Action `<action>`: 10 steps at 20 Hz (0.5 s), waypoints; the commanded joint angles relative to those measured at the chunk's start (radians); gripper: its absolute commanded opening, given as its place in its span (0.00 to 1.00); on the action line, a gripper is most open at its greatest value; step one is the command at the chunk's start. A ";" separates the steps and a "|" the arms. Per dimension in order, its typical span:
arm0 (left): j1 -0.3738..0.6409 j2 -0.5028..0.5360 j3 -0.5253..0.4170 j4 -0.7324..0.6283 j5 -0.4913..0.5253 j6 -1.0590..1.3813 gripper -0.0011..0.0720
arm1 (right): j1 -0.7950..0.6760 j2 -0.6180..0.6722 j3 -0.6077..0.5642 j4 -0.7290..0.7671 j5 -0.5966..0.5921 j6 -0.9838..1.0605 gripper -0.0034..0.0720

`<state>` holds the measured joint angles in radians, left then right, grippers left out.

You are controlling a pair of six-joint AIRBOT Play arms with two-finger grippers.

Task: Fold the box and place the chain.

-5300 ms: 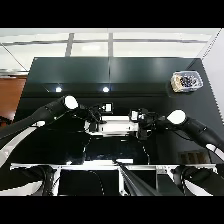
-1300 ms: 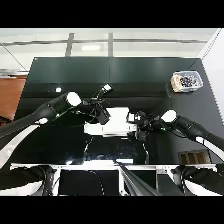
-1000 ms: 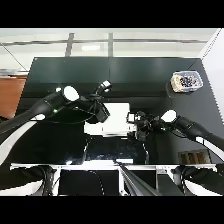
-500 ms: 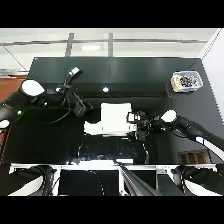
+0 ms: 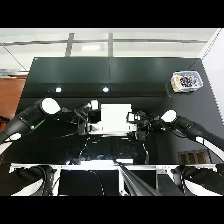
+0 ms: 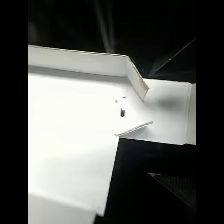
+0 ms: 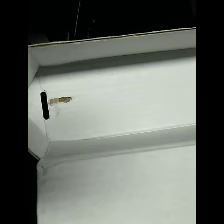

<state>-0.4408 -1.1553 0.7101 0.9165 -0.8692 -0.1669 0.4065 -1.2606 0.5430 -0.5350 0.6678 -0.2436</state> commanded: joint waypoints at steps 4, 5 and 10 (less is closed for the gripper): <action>-0.050 -0.061 -0.007 -0.009 0.051 0.083 0.95 | 0.000 -0.001 0.000 0.000 0.000 0.000 0.26; -0.051 -0.069 -0.007 -0.007 0.035 0.082 0.95 | 0.000 -0.001 0.000 0.000 0.000 0.000 0.26; -0.051 -0.081 -0.007 -0.028 -0.018 0.081 0.65 | 0.000 -0.001 0.000 0.000 0.000 0.000 0.26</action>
<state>-0.4896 -1.2285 0.7029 0.9051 -0.8528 -0.0917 0.4065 -1.2606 0.5434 -0.5354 0.6678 -0.2436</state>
